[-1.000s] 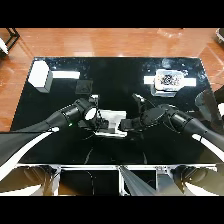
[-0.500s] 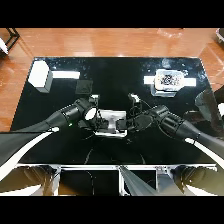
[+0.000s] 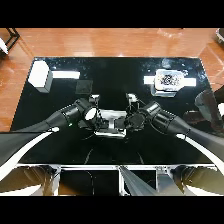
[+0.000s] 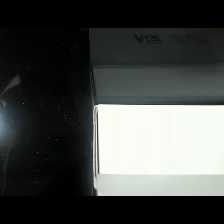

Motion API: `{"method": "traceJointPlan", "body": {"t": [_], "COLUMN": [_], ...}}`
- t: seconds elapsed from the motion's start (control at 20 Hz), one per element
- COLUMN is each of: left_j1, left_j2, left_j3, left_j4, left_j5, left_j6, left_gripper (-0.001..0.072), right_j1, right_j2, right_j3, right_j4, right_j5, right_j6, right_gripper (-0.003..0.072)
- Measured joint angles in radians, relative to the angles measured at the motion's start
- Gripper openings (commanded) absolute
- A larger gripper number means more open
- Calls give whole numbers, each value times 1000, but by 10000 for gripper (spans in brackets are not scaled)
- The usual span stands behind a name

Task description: Fold the box and place the chain.

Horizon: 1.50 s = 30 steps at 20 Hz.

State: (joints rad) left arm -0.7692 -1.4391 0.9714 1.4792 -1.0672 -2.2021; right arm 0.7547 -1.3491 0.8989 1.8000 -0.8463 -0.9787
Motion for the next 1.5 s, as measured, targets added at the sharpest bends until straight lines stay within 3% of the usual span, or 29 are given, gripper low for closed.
{"method": "traceJointPlan", "body": {"t": [0.1,0.6,1.35,1.4,1.5], "left_j1": [0,-2,-3,-3,-3], "left_j2": [0,0,0,0,0], "left_j3": [0,0,0,0,0], "left_j4": [0,0,-3,-3,-3], "left_j5": [0,-5,-15,-15,-15], "left_j6": [0,0,7,7,7], "left_gripper": [23,23,23,23,23], "right_j1": [1,29,32,32,32], "right_j2": [-19,-71,-76,-76,-76], "right_j3": [19,90,101,102,104], "right_j4": [-26,-69,-86,-85,-84], "right_j5": [-23,-95,-158,-165,-171], "right_j6": [23,102,126,127,137], "right_gripper": [362,359,357,346,234]}}
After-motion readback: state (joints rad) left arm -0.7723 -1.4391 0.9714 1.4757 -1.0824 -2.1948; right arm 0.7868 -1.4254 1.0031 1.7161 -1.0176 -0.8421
